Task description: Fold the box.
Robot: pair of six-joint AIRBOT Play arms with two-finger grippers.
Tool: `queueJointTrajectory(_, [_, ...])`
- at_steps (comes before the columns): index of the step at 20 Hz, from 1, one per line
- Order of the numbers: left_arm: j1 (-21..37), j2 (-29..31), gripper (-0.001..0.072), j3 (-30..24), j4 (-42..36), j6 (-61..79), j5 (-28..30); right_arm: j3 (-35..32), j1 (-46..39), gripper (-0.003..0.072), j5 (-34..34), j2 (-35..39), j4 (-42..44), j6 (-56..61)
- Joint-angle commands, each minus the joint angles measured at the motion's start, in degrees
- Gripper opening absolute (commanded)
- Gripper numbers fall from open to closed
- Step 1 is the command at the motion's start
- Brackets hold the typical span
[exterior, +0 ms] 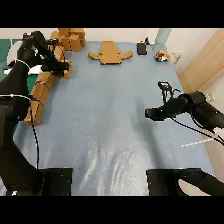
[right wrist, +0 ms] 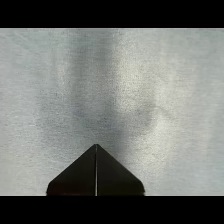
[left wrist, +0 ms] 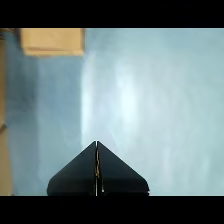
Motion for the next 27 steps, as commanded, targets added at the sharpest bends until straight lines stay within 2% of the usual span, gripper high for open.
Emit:
queueJointTrajectory(1, [-5.1,5.8,0.0011,-5.4,-3.1,1.5,-5.8,0.0,0.0,0.0005,0.0,0.0,0.0,0.0])
queueJointTrajectory(3, [-10.8,10.3,0.0011,-12.0,-2.1,1.7,-4.8,0.0,0.0,0.0005,0.0,0.0,0.0,0.0])
queueJointTrajectory(8, [-24.5,24.1,0.0011,-32.0,1.5,0.4,6.0,0.0,0.0,0.0005,0.0,0.0,0.0,0.0])
queueJointTrajectory(13, [-30.4,35.6,0.0012,-51.2,0.6,-2.2,14.6,0.0,0.0,0.0005,0.0,0.0,0.0,0.0])
queueJointTrajectory(15, [-32.2,38.8,0.0012,-56.7,-0.8,-2.6,18.8,0.0,0.0,0.0005,0.0,0.0,0.0,0.0])
queueJointTrajectory(21, [-36.5,40.6,0.0014,-61.6,-2.3,-2.6,20.6,0.0,0.0,0.0005,0.0,0.0,0.0,0.0])
queueJointTrajectory(27, [-36.8,40.3,0.0014,-61.7,-2.4,-2.6,20.1,0.0,0.0,0.0005,0.0,0.0,0.0,0.0])
